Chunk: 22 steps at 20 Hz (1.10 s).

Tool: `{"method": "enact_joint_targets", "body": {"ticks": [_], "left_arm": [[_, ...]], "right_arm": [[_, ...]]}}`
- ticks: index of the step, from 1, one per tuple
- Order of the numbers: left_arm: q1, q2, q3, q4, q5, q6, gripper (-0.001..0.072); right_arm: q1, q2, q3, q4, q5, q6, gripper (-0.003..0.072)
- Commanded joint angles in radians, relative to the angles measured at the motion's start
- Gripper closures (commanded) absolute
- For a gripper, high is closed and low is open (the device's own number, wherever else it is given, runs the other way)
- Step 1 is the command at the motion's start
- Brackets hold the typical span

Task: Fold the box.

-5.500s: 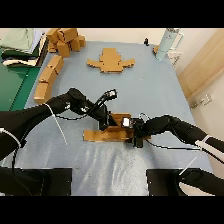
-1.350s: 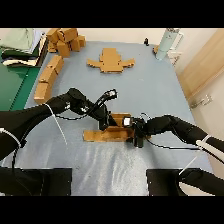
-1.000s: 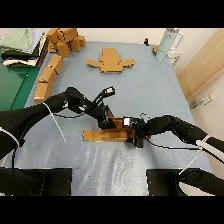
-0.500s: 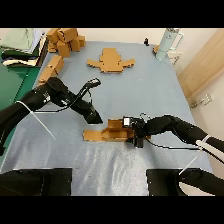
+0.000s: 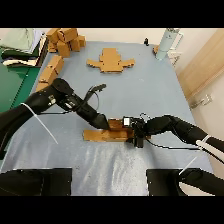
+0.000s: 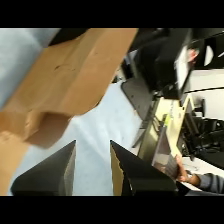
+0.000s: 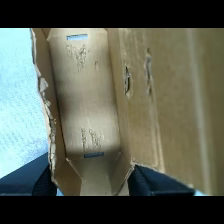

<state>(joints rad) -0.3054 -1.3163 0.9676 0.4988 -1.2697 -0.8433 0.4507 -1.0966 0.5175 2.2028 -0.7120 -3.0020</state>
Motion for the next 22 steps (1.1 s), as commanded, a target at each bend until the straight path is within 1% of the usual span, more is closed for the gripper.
{"method": "enact_joint_targets", "body": {"ticks": [1,3,4,5,8,10,14,19,22], "left_arm": [[-0.093,-0.047,0.018,-0.08,0.179,-0.022,0.0382],[-0.09,-0.086,0.055,-0.079,0.286,-0.035,0.0382],[-0.079,-0.106,0.074,-0.069,0.326,-0.04,0.0382],[-0.069,-0.125,0.09,-0.055,0.341,-0.041,0.0383],[-0.061,-0.187,0.125,0.007,0.346,-0.05,0.0383],[-0.063,-0.235,0.13,0.037,0.342,-0.08,0.0383],[-0.063,-0.309,0.129,0.048,0.291,-0.1,0.0384],[-0.063,-0.324,0.135,0.048,0.287,-0.099,0.0384],[-0.06,-0.324,0.164,0.048,0.279,-0.075,0.0384]], "right_arm": [[0.0,0.0,0.0,0.0,0.0,0.0,0.0126],[0.0,0.0,0.0,0.0,0.0,0.0,0.0126],[0.0,0.0,0.0,0.0,0.0,0.0,0.0126],[0.0,0.0,0.0,0.0,0.0,0.0,0.0126],[0.0,0.0,0.0,0.0,0.0,0.0,0.0126],[0.0,0.0,0.0,0.0,0.0,0.0,0.0126],[0.0,0.0,0.0,0.0,0.0,0.0,0.0126],[0.0,0.0,0.0,0.0,0.0,0.0,0.0126],[0.0,0.0,0.0,0.0,0.0,0.0,0.0126]]}}
